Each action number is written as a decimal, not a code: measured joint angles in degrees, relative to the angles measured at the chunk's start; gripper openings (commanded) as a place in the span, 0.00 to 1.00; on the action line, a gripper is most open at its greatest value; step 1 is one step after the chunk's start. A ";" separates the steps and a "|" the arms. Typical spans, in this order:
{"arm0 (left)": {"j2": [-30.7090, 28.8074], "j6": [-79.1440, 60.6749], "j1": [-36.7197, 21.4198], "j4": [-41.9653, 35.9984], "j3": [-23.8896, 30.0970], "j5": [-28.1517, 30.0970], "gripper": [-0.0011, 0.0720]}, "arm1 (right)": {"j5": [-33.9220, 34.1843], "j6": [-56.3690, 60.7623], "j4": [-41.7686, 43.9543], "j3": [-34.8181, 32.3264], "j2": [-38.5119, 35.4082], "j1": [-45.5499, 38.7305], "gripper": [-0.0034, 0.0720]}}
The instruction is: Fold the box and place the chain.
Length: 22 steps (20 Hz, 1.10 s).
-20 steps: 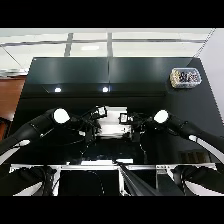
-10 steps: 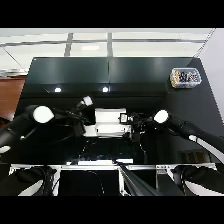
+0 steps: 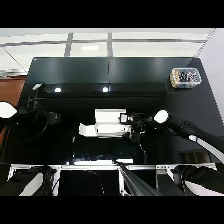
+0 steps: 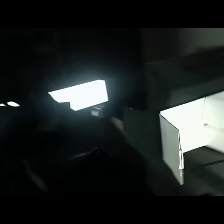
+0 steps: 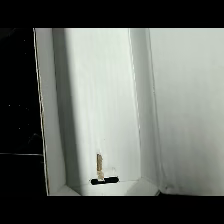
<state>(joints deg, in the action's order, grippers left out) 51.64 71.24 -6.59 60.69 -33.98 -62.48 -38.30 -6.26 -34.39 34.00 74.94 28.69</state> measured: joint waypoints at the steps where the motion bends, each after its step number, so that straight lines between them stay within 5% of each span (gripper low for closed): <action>1: 0.61 1.05 -2.73 -3.72 1.33 -0.85 0.05 | 0.00 0.00 0.00 0.00 0.02 0.00 0.63; 8: 7.30 -0.28 -9.90 -18.88 9.53 -3.89 0.05 | 0.00 -0.02 -0.02 -0.02 0.02 0.00 0.63; 22: 19.32 -3.96 7.61 -23.74 10.73 5.01 0.05 | 0.00 0.00 -0.02 0.00 0.02 0.00 0.63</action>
<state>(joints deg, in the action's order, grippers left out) 70.96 67.29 1.02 36.95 -23.24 -57.47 -38.30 -6.26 -34.41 34.00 74.96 28.69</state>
